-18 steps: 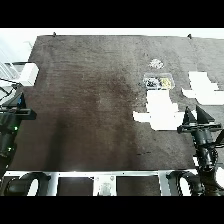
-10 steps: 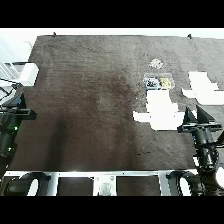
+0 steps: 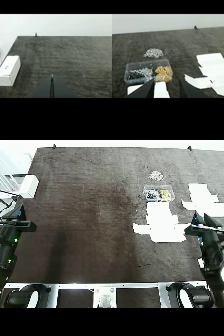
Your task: Fold the box and place the chain.
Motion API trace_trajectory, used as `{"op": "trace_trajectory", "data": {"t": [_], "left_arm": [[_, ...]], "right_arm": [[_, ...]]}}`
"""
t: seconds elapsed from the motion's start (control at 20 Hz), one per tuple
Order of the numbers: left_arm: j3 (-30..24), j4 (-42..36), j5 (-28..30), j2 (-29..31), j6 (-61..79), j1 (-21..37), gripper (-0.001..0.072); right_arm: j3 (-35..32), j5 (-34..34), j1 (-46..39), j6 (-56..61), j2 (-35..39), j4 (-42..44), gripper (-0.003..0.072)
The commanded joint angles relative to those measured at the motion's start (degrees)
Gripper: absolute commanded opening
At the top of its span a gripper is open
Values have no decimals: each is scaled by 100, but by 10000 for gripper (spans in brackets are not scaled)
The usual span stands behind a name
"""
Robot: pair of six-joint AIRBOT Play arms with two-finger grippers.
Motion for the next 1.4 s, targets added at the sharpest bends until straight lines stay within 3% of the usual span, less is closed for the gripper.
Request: {"op": "trace_trajectory", "data": {"t": [0.0,0.1,0.2,0.25,0.35,0.45,0.55,0.65,0.9,1.05,1.35], "left_arm": [[2,2,2,2,2,4,21],[4,2,0,4,2,7,21],[4,2,2,4,2,7,21],[2,2,0,4,2,4,21],[2,2,2,4,0,7,22],[2,2,0,2,2,4,22],[2,2,0,4,2,7,21],[4,2,2,4,2,4,22],[2,2,0,4,2,4,21],[4,2,-2,4,2,4,22],[2,2,0,4,2,4,21]], "right_arm": [[920,-105,-313,57,-1873,144,407],[1523,719,-927,63,-3005,286,432],[2002,1971,-1665,345,-3919,199,431],[2199,2669,-2059,752,-4266,-216,431],[2594,3757,-2778,2120,-4708,-1867,426],[3097,4649,-3456,3567,-4979,-3611,471],[3753,5477,-4122,4516,-5215,-4774,511],[4489,6249,-4642,4804,-5541,-5276,585],[6074,8122,-4883,4780,-6894,-5895,594],[6537,8526,-4819,4559,-7648,-5925,594],[6575,8544,-4597,3908,-8142,-6000,595]]}}
